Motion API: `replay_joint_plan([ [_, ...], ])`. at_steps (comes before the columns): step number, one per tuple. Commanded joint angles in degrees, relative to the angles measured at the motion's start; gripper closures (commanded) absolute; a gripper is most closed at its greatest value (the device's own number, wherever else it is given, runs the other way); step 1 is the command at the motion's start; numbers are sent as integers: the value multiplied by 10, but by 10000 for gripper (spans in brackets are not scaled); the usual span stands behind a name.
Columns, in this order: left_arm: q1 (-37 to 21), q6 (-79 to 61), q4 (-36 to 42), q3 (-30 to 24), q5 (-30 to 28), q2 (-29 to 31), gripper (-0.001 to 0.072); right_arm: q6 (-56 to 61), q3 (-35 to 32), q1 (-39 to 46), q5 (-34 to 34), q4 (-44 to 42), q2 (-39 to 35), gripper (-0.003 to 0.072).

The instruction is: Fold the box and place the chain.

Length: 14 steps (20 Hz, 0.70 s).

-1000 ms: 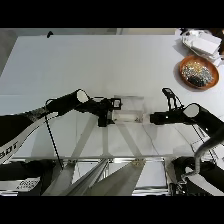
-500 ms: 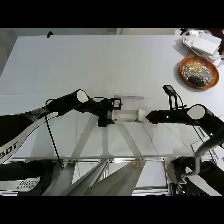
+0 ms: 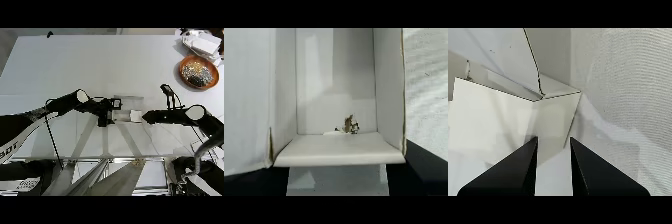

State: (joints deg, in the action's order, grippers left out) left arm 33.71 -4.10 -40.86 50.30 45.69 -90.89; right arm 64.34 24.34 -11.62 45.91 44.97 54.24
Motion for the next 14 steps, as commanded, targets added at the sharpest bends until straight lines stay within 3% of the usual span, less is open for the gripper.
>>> replay_joint_plan([
  [1, 0, 1, 1, 0, 0, 0, 576, -1, 1, -1, 14, 0, 0, 444],
  [14, 0, 1, 1, 0, 0, 0, 576, 57, 35, 0, 22, 63, -1, 467],
])
